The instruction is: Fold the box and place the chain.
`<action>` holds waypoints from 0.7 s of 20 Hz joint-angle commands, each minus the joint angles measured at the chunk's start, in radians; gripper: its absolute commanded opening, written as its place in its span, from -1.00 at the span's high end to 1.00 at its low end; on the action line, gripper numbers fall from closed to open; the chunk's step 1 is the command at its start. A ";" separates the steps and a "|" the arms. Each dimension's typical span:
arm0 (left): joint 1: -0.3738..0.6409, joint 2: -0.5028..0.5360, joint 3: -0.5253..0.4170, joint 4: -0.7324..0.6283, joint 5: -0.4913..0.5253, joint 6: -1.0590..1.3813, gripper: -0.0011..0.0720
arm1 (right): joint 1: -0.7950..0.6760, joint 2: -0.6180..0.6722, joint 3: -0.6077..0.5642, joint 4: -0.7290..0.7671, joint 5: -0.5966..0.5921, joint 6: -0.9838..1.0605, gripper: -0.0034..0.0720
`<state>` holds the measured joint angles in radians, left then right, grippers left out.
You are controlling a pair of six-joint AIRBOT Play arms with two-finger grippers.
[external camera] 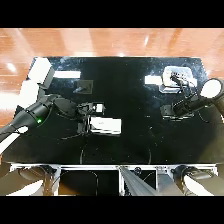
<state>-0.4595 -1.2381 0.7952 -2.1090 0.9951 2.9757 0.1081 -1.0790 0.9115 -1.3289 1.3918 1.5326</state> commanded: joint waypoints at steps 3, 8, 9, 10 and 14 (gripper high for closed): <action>0.000 0.001 0.000 0.006 -0.008 0.001 0.89 | 0.000 0.000 0.000 0.000 -0.002 0.000 0.83; 0.005 0.027 0.008 0.026 -0.008 -0.131 0.90 | 0.000 0.000 0.000 0.001 -0.002 0.000 0.83; 0.005 0.034 0.013 0.056 -0.007 -0.179 0.90 | 0.000 0.000 0.000 0.001 -0.002 0.000 0.83; 0.005 0.040 0.019 0.099 -0.003 -0.228 0.90 | 0.000 0.000 0.000 0.001 -0.002 0.000 0.83; 0.010 0.065 0.041 0.274 0.035 -0.394 0.90 | 0.000 0.000 0.000 0.001 -0.002 0.000 0.83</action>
<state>-0.4545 -1.1900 0.8234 -1.9633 1.0111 2.7247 0.1081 -1.0790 0.9115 -1.3285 1.3891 1.5326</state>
